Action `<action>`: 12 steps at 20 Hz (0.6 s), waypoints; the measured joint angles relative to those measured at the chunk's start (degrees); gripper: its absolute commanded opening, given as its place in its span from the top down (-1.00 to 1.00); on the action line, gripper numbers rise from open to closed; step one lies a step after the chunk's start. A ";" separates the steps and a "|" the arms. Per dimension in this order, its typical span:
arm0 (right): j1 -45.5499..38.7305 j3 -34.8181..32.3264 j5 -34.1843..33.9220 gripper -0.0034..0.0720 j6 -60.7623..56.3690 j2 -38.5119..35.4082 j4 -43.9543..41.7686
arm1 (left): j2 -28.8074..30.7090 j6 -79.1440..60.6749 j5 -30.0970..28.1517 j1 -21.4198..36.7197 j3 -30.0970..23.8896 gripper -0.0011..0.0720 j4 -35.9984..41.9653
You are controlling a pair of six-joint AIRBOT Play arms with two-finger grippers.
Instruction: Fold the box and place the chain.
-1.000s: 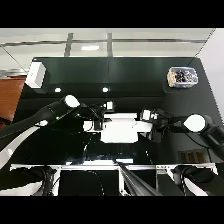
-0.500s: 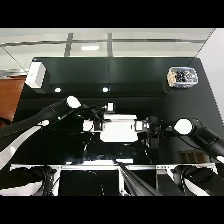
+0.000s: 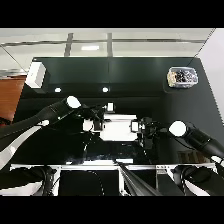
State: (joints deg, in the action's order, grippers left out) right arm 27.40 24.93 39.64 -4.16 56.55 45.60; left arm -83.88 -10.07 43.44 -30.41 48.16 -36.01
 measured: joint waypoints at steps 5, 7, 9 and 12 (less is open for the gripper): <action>0.98 1.27 -1.42 -0.96 0.15 -0.63 -0.46 | 0.00 -0.04 -0.09 0.00 0.00 0.89 -0.02; 1.05 2.16 -1.86 -0.96 0.17 -0.87 -0.35 | 0.00 0.13 -0.35 0.00 0.00 0.89 -0.02; 1.09 2.97 -3.56 -0.96 0.13 -1.05 -1.07 | 0.00 0.15 0.98 -0.09 0.00 0.89 0.09; 1.09 3.56 -4.26 -0.96 0.13 -1.07 -0.57 | -0.02 0.11 0.17 -0.02 0.00 0.89 0.00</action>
